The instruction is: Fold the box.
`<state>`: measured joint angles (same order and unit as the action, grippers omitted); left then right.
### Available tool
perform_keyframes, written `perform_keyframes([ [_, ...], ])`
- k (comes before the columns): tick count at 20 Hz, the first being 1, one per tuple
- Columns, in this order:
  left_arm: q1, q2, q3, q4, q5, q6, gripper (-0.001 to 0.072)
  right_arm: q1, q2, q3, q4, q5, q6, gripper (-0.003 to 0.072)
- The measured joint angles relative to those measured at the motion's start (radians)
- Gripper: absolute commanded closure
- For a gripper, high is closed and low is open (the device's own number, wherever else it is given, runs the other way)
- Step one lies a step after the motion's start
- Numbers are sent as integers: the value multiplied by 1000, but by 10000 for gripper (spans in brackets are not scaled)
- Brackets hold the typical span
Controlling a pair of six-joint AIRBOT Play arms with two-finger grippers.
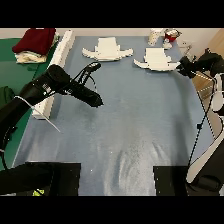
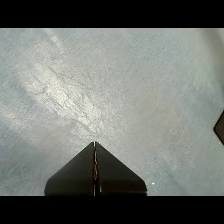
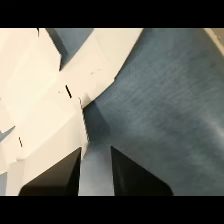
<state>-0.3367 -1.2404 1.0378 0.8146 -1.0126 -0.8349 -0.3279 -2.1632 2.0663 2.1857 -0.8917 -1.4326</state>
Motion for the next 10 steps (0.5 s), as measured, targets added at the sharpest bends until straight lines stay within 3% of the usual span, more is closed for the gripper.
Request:
perform_keyframes([
  [2,0,0,0,0,0,0,697,9,-10,3,17,33,-7,406],
  [4,0,0,0,0,0,0,697,16,-14,5,29,66,-11,512],
  [6,0,0,0,0,0,0,697,21,-18,5,34,83,-14,527],
  [8,0,0,0,0,0,0,697,27,-24,6,37,92,-17,683],
  [10,0,0,0,0,0,0,697,32,-29,6,42,87,-25,685],
])
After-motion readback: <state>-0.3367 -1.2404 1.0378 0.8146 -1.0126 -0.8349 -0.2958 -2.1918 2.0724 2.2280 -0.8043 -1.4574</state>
